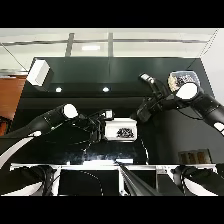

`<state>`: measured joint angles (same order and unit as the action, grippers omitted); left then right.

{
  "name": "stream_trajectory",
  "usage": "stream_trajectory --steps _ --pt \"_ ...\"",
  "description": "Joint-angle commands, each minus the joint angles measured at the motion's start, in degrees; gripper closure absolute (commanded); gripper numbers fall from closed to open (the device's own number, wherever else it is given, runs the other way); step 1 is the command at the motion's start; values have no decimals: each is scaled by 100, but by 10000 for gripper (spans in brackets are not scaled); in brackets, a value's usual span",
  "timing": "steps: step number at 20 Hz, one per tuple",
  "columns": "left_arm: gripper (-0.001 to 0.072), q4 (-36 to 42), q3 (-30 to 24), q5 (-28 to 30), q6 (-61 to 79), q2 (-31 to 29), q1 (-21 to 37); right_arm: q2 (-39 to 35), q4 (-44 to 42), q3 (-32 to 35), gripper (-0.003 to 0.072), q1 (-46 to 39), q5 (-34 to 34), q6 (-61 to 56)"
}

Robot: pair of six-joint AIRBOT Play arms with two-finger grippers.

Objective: Fold the box and place the chain.

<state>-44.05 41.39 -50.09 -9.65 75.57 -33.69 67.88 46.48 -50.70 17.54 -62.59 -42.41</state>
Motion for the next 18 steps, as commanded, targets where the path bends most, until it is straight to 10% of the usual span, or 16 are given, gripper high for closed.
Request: stream_trajectory --steps 1,18 --pt "257 -2 -2 13 2 4 -2 90 0 0 -34 79 -868 1209" --pt "256 -2 -2 9 2 4 -2 90 494 2 -34 551 -743 1650"
